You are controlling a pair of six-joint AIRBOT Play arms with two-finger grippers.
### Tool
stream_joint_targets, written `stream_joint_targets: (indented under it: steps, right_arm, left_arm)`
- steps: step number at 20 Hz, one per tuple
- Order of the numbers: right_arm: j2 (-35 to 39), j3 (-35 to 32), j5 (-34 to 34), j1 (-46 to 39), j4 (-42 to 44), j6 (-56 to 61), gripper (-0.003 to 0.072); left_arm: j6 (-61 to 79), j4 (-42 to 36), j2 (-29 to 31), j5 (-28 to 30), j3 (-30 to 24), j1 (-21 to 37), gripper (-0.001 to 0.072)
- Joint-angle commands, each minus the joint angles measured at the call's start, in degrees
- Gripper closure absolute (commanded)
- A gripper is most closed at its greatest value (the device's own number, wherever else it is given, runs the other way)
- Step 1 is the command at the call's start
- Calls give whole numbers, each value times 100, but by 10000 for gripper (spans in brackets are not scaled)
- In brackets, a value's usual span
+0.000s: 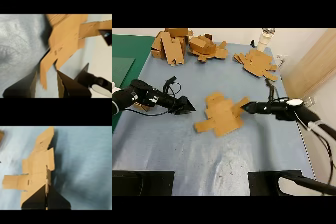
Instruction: Fold the box.
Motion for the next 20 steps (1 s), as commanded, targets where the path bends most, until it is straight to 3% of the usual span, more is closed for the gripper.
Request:
stream_joint_targets:
  steps: [1,5,7,8,9,11,13,20]
  right_arm:
    - [925,-968,-1307,1191,90,332,684]
    - [1469,-1517,-2778,2398,85,1060,685]
    - [1436,-1589,-3141,2736,13,1320,683]
    - [1373,-1589,-3141,2761,-55,1467,615]
    - [1307,-1589,-3150,2756,-146,1674,480]
    - [1174,-1587,-3180,2649,-708,2214,400]
    - [1147,-1582,-3156,2345,-1344,2789,242]
    - [1064,-728,-1755,1303,-2420,2916,224]
  left_arm:
    - [704,-398,-417,-466,-4,22,325]
    - [892,-409,-745,-584,-4,26,324]
    - [975,-407,-822,-605,-4,26,325]
    - [997,-402,-824,-610,-4,26,325]
    - [1001,-404,-822,-625,-2,26,325]
    - [999,-376,-824,-647,-4,26,325]
    - [999,-350,-822,-737,-4,31,325]
    - [999,-348,-822,-754,-2,72,325]
